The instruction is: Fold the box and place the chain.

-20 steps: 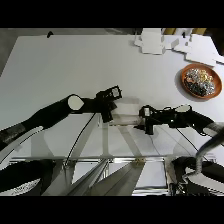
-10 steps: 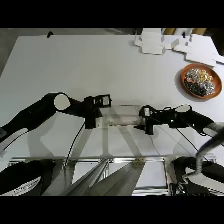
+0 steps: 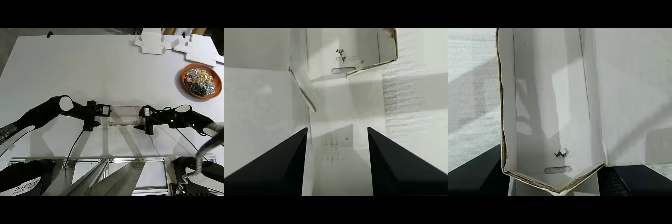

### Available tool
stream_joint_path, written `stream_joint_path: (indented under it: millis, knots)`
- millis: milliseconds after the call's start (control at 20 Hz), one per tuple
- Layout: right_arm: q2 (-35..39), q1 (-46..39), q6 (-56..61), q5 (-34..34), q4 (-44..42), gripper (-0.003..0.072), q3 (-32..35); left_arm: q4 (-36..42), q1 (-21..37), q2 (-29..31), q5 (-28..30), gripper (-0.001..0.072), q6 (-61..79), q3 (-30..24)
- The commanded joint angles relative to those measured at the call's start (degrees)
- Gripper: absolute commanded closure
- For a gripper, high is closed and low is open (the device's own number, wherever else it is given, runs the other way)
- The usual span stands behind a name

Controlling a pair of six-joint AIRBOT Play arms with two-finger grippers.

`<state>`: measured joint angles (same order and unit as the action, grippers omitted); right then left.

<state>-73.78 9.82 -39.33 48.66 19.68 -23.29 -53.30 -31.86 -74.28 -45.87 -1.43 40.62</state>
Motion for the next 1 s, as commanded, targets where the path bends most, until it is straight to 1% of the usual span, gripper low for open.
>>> stream_joint_path:
  millis: [0, 300, 350, 400, 450, 700, 950]
  knots:
    - [0.0, 0.0, 0.0, 0.0, 0.0, 0.0345, 0.0, 4.3, 0.0, -0.7, 2.9, 0.0289, 10.2, -0.9]
    - [0.0, 0.0, 0.0, 0.0, 0.0, 0.0345, 0.0, 9.4, -0.6, -2.1, 3.0, 0.0304, 10.4, -0.9]
    - [0.0, 0.0, 0.0, 0.0, 0.0, 0.0345, 0.0, 10.4, -0.9, -2.1, 2.5, 0.0349, 10.4, -0.9]
    - [0.0, 0.0, 0.0, 0.0, 0.0, 0.0345, 0.0, 11.3, -1.4, -2.1, 2.1, 0.0417, 10.4, -0.9]
    - [0.0, 0.0, 0.0, 0.0, 0.0, 0.0345, 0.0, 11.9, -1.9, -2.1, 1.9, 0.0448, 10.5, -0.9]
    - [0.0, 0.0, 0.0, 0.0, 0.0, 0.0345, 0.0, 15.7, -2.6, -2.1, 2.0, 0.0448, 10.4, -0.8]
    - [0.0, 0.0, 0.0, 0.0, 0.0, 0.0345, 0.0, 17.9, -3.4, -3.5, 4.4, 0.0450, 10.4, -0.8]
